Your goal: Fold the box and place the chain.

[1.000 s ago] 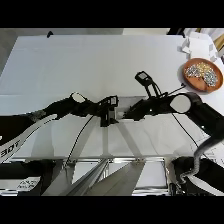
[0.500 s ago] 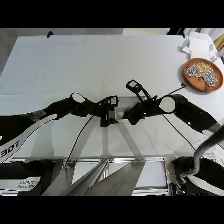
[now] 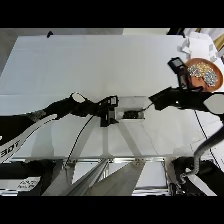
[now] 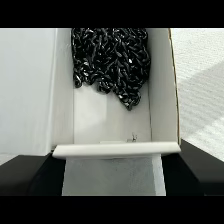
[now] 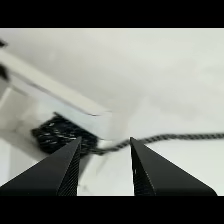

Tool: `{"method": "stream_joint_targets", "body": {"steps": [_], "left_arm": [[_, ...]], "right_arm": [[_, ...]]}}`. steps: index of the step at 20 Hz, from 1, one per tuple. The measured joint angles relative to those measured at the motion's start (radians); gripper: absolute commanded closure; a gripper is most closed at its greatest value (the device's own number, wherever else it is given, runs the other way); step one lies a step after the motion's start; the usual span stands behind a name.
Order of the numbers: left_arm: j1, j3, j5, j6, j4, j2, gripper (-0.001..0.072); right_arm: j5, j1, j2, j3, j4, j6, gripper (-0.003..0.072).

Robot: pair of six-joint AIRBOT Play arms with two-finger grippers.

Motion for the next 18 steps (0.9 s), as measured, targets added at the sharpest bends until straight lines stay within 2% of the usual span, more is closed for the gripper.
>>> {"method": "stream_joint_targets", "body": {"steps": [3,6,14,18], "left_arm": [[0.0,0.0,0.0,0.0,0.0,0.0,0.0624],[0.0,0.0,0.0,0.0,0.0,0.0,0.0624],[0.0,0.0,0.0,0.0,0.0,0.0,0.0624],[0.0,0.0,0.0,0.0,0.0,0.0,0.0624]], "right_arm": [[-0.004,-0.142,-0.044,0.0,-0.004,0.03,0.0348],[-0.03,-0.219,-0.137,0.002,-0.016,0.049,0.0356],[-0.079,-0.261,-0.426,0.089,-0.127,0.099,0.039],[-0.099,-0.256,-0.52,0.124,-0.17,0.11,0.039]]}}
